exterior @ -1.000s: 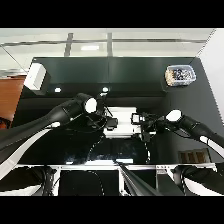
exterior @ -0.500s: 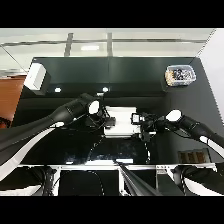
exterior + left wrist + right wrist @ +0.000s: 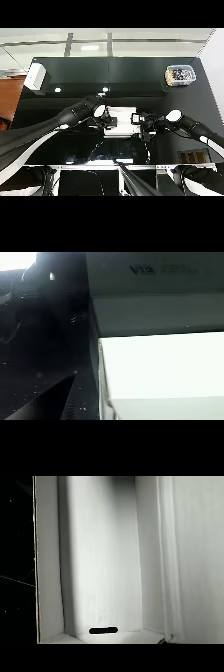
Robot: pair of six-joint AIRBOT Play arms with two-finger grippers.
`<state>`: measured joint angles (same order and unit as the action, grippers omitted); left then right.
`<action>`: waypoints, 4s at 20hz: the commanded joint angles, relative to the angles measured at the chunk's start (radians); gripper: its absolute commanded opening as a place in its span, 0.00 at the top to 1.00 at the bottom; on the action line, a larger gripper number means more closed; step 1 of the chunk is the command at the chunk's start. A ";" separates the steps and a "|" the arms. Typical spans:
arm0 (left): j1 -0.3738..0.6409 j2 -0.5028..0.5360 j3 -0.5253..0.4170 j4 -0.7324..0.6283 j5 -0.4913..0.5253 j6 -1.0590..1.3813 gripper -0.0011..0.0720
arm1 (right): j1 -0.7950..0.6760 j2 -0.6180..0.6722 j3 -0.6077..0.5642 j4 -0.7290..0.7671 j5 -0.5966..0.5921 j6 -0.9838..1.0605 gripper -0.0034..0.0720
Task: Fold the box and place the chain.
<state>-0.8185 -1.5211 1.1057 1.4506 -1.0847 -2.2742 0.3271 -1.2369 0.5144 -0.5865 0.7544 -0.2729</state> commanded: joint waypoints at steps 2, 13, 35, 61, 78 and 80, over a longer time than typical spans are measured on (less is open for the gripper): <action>-0.018 -0.027 0.011 0.007 -0.037 -0.012 0.53 | 0.000 0.000 0.000 0.000 0.001 0.000 0.42; -0.025 -0.042 0.044 0.005 -0.041 -0.021 0.95 | 0.000 0.000 0.000 0.000 0.001 0.000 0.42; -0.022 -0.052 0.055 0.008 -0.058 -0.051 0.95 | -0.001 0.006 0.001 -0.005 -0.003 0.026 0.02; -0.004 -0.053 0.055 0.032 -0.051 -0.018 0.95 | 0.050 0.117 0.005 0.034 0.017 0.035 0.70; -0.004 -0.053 0.055 0.033 -0.050 -0.018 0.95 | 0.072 0.090 0.005 0.034 -0.056 0.291 0.37; -0.004 -0.053 0.055 0.033 -0.050 -0.018 0.95 | 0.072 0.094 0.005 0.032 -0.016 0.372 0.91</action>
<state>-0.8230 -1.5730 1.1606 1.4837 -1.1351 -2.2925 0.3981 -1.1458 0.5186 -0.5522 0.7021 -0.0132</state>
